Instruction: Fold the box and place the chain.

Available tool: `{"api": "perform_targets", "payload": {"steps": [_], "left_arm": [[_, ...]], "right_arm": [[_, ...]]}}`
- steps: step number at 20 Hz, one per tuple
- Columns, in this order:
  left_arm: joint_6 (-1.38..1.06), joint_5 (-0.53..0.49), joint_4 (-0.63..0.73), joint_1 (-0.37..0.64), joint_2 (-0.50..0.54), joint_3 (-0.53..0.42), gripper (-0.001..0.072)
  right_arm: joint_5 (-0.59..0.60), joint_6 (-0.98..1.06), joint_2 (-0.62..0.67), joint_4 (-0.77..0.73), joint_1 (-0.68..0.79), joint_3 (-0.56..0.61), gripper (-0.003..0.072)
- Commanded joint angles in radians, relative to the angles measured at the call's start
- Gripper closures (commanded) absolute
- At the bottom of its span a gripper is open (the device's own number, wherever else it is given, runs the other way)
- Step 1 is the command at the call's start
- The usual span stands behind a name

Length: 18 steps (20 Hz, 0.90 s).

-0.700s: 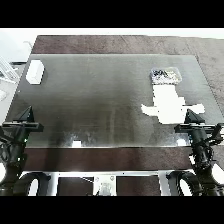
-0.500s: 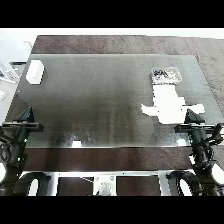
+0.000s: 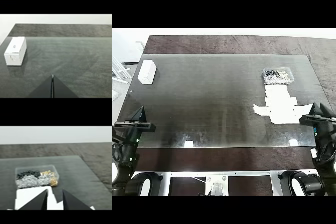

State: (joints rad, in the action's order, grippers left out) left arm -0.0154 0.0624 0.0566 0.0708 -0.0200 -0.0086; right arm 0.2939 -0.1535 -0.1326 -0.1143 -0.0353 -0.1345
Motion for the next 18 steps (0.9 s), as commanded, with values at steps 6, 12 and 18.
{"api": "perform_targets", "payload": {"steps": [6, 12, 18], "left_arm": [[0.000, 0.000, 0.000, 0.000, 0.000, 0.000, 0.0689], [0.000, 0.000, 0.000, 0.000, 0.000, 0.000, 0.0689], [0.000, 0.000, 0.000, 0.000, 0.000, 0.000, 0.0690]], "right_arm": [[-0.047, -0.262, -0.603, -0.063, 0.191, -0.350, 0.0440], [-0.108, -0.249, -0.831, -0.074, 0.358, -0.444, 0.0452], [-0.274, -0.232, -0.853, -0.088, 0.496, -0.465, 0.0389]]}}
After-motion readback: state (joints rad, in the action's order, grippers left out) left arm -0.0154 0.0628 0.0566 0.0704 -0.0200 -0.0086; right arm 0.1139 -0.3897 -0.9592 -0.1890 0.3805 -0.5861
